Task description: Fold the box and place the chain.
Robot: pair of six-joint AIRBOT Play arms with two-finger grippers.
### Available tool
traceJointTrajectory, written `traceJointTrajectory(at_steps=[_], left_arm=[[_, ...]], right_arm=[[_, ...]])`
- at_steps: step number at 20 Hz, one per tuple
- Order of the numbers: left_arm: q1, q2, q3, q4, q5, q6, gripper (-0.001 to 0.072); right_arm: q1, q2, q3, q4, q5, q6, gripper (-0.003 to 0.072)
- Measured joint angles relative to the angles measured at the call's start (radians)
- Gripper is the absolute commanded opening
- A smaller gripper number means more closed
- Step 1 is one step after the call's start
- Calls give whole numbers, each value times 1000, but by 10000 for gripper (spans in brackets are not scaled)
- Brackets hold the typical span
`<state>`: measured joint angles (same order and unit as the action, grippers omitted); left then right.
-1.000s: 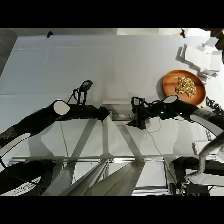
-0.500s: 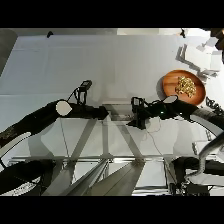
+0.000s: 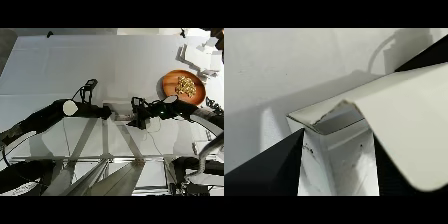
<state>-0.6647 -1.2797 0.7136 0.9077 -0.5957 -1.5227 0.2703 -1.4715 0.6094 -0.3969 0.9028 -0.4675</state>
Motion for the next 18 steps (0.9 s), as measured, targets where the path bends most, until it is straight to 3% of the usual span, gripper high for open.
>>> traceJointTrajectory(at_steps=[5, 6, 11, 18], left_arm=[[-30, -41, 4, 63, -9, -34, 433], [-34, -47, 2, 83, -55, -57, 433], [-38, -49, 15, 170, -32, -132, 433], [-40, -51, 120, 327, -135, -203, 434]], right_arm=[[0, 0, 0, 0, 2, 1, 515], [0, 0, 0, 1, -1, 2, 515], [0, 0, 0, 2, -1, 4, 515], [0, 0, 0, 2, -1, 3, 515]])
